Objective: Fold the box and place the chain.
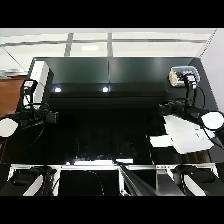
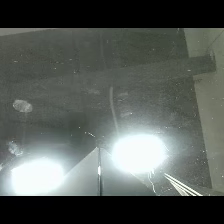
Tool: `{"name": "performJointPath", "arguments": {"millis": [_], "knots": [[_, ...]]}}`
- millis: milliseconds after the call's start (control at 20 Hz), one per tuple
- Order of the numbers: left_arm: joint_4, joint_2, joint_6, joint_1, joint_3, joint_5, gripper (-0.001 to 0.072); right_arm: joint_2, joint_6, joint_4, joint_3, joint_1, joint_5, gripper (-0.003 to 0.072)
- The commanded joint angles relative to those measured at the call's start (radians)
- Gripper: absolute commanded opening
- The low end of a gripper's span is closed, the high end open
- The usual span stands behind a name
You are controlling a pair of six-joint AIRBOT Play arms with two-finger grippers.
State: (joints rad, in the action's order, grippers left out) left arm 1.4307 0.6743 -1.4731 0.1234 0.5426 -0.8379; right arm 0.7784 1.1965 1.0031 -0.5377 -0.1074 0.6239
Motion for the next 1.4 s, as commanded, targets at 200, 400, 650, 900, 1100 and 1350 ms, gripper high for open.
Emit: {"name": "performJointPath", "arguments": {"millis": [200, 400, 650, 900, 1100, 1350], "knots": [[0.000, -0.001, 0.000, 0.000, 0.000, 0.000, 0.0023, 0.000, 0.000, -0.007, 0.000, -0.001, -0.072, 0.0015], [-0.007, 0.000, 0.000, 0.000, 0.000, 0.083, 0.0024, 0.002, 0.000, 0.056, 0.000, 0.009, -0.335, 0.0720], [-0.061, 0.007, 0.000, 0.000, 0.000, 0.166, 0.0071, 0.096, 0.177, 0.253, -0.107, 0.421, -0.204, 0.0720], [-0.201, 0.055, -0.005, 0.001, 0.000, 0.145, 0.0713, 0.330, -0.031, 0.402, -0.366, 0.864, 0.317, 0.0720], [-0.269, 0.098, -0.005, 0.001, 0.000, 0.147, 0.0713, 0.481, -0.403, 0.399, -0.376, 0.960, 0.676, 0.0720], [-0.284, 0.125, -0.024, 0.001, 0.000, 0.142, 0.0713, 0.503, -0.494, 0.404, -0.376, 0.959, 0.612, 0.0598]]}}
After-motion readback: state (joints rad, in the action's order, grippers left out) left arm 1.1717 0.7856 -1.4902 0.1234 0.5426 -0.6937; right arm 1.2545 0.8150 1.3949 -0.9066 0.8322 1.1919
